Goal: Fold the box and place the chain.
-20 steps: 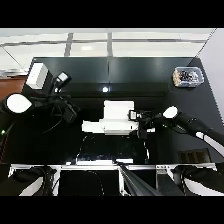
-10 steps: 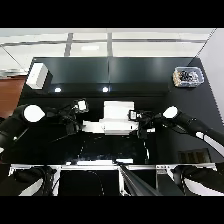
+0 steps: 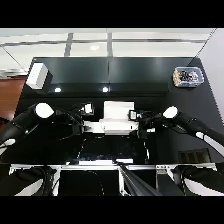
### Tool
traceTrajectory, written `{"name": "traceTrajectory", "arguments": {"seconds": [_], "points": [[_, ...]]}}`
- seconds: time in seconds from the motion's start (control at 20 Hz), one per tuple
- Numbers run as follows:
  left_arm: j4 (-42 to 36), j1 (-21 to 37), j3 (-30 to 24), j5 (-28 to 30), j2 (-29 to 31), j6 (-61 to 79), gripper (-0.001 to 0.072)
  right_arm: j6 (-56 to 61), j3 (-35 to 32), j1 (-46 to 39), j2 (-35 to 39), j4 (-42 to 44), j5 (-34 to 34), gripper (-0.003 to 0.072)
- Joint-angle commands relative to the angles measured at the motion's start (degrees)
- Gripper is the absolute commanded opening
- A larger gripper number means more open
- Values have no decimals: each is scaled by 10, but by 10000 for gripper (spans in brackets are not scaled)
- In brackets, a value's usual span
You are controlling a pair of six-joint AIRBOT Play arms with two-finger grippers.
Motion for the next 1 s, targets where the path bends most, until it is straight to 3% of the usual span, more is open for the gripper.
{"name": "traceTrajectory", "arguments": {"seconds": [0.0,0.15,0.3,0.45,0.5,0.6,0.65,0.7,0.95], "points": [[-50,-8,3,6,-28,59,710,0,0,0,0,0,0,228],[-54,-38,3,54,-33,65,710,0,0,0,0,0,0,228],[-107,-57,4,59,-60,65,709,0,0,0,0,0,0,228],[-106,-71,10,60,-80,65,685,0,0,0,0,0,0,228],[-106,-72,11,59,-80,65,634,0,0,0,0,0,0,228],[-106,-72,11,50,-80,65,419,0,0,0,0,0,0,228],[-106,-72,12,45,-80,65,260,0,0,0,0,0,0,228],[-106,-72,13,40,-80,65,153,0,0,0,0,0,0,228],[-111,-73,17,14,-81,65,148,0,0,0,0,0,0,228]]}}
